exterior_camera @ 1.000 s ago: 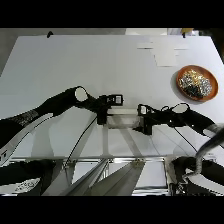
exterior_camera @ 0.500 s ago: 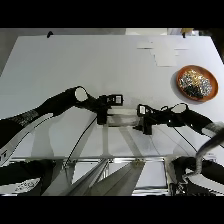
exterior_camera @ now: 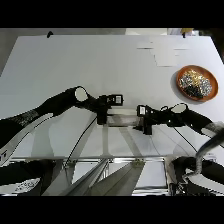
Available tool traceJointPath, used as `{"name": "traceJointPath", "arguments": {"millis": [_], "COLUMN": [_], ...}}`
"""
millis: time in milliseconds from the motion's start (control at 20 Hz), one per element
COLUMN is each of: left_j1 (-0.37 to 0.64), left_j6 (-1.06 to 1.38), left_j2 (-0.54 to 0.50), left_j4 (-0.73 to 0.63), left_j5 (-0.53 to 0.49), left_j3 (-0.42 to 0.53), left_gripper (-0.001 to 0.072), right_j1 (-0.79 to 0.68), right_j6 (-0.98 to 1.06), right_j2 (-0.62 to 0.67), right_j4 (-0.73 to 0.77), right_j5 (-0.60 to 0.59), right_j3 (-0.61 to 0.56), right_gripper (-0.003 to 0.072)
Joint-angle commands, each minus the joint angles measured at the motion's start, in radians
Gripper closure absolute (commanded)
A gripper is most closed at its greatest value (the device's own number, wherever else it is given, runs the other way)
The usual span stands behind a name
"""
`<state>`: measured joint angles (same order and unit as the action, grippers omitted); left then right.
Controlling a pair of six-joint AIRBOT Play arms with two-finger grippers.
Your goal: Fold the box and place the chain.
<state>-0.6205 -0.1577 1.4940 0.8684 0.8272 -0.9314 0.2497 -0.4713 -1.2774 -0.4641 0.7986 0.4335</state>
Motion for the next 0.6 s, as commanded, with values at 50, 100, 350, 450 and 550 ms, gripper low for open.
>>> {"name": "traceJointPath", "arguments": {"millis": [50, 100, 350, 450, 550], "left_j1": [0.000, 0.000, 0.000, 0.000, 0.000], "left_j6": [0.000, 0.000, 0.000, 0.000, 0.000], "left_j2": [0.000, 0.000, 0.000, 0.000, 0.000], "left_j4": [0.000, 0.000, 0.000, 0.000, 0.000], "left_j5": [0.000, 0.000, 0.000, 0.000, 0.000], "left_j3": [0.000, 0.000, 0.000, 0.001, 0.000], "left_gripper": [0.0698, 0.0698, 0.0698, 0.0698, 0.0698], "right_j1": [0.005, 0.005, 0.038, 0.038, 0.038], "right_j6": [-0.009, -0.009, -0.009, -0.008, -0.008], "right_j2": [-0.001, -0.001, -0.008, -0.008, -0.008], "right_j4": [0.002, 0.002, 0.002, 0.002, 0.002], "right_j5": [0.002, 0.002, -0.008, -0.012, -0.013], "right_j3": [0.000, 0.000, 0.000, 0.000, 0.000], "right_gripper": [0.0166, 0.0166, 0.0167, 0.0168, 0.0195]}}
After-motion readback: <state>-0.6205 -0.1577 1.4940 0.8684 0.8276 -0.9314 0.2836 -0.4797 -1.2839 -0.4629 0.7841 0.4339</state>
